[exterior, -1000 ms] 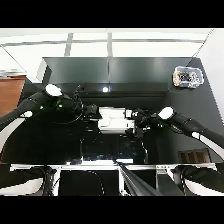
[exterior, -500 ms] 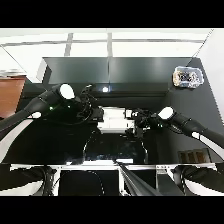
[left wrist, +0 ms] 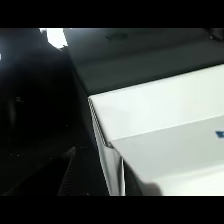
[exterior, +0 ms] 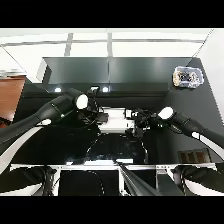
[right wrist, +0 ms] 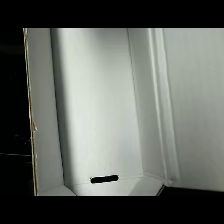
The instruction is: Fold the box and place the chain.
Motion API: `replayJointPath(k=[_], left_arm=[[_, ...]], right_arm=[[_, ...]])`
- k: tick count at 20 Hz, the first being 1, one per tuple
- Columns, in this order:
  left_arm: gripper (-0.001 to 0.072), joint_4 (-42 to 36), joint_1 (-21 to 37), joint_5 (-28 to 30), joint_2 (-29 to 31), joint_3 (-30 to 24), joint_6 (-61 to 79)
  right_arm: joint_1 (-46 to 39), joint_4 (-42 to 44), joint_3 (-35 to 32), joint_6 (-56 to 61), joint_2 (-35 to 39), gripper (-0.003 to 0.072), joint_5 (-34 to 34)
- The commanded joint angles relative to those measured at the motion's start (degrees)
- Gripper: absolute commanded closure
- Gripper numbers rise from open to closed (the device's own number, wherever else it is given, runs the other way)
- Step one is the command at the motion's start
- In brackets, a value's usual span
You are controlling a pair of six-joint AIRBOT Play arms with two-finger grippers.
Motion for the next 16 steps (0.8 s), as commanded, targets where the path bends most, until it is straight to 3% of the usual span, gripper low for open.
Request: replayJointPath(k=[1,6,16], left_arm=[[0.0362,9.2,-4.6,0.0,0.0,0.6,-12.2],[0.0363,10.4,-7.6,0.0,-0.5,0.7,-19.2],[0.0363,9.1,-7.3,-0.9,-4.1,2.8,-21.6]], right_arm=[[0.0,0.0,0.0,0.0,0.0,0.0448,0.0],[0.0,0.0,0.0,0.0,0.0,0.0448,0.1],[0.0,0.0,0.0,0.0,0.0,0.0447,0.1]])
